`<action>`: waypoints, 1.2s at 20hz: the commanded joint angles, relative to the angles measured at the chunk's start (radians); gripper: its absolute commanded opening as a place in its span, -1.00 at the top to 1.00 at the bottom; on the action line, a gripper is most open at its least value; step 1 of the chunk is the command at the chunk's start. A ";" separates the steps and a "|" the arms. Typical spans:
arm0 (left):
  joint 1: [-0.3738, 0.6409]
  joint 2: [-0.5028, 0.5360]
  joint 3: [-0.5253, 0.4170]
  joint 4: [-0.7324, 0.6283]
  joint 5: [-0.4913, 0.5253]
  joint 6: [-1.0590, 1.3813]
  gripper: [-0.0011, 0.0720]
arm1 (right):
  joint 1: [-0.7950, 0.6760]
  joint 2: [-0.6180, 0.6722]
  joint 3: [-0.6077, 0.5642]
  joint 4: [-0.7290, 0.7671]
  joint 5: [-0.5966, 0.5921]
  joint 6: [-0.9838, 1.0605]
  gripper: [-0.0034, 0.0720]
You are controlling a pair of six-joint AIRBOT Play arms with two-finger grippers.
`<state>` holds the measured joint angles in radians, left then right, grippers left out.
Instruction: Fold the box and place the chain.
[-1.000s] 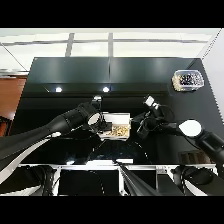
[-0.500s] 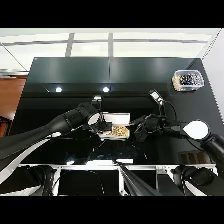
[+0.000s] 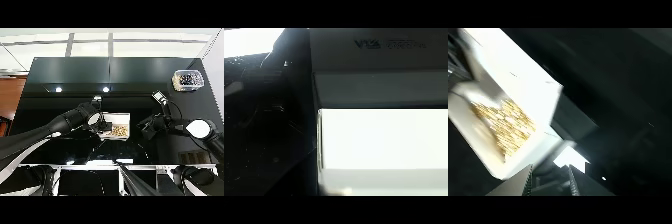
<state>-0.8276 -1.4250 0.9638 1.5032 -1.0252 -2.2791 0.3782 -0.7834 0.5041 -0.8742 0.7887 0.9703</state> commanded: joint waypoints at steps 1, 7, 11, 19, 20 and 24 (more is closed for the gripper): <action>0.000 0.000 0.000 0.006 0.023 0.061 0.89 | -0.015 0.000 0.000 -0.066 0.017 0.023 0.16; 0.000 0.012 0.042 0.007 -0.010 -0.018 -0.18 | -0.015 0.000 0.000 -0.065 0.023 0.025 0.16; -0.012 0.126 0.053 0.060 -0.036 0.064 -0.20 | -0.015 0.000 0.000 -0.065 0.023 0.026 0.16; 0.259 0.596 -0.195 0.082 -0.124 0.491 -0.20 | -0.015 0.000 0.000 -0.065 0.020 0.068 0.16; 0.340 0.644 -0.246 0.016 -0.076 0.613 -0.24 | -0.015 0.000 0.000 -0.065 0.018 0.080 0.16; 0.583 0.686 -0.410 -0.522 -0.024 1.505 -0.62 | -0.015 0.000 0.000 -0.064 0.019 0.101 0.16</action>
<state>-0.4004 -0.7914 0.6659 1.3407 -1.0836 -1.4162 0.3634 -0.7834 0.5041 -0.9394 0.8078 1.0527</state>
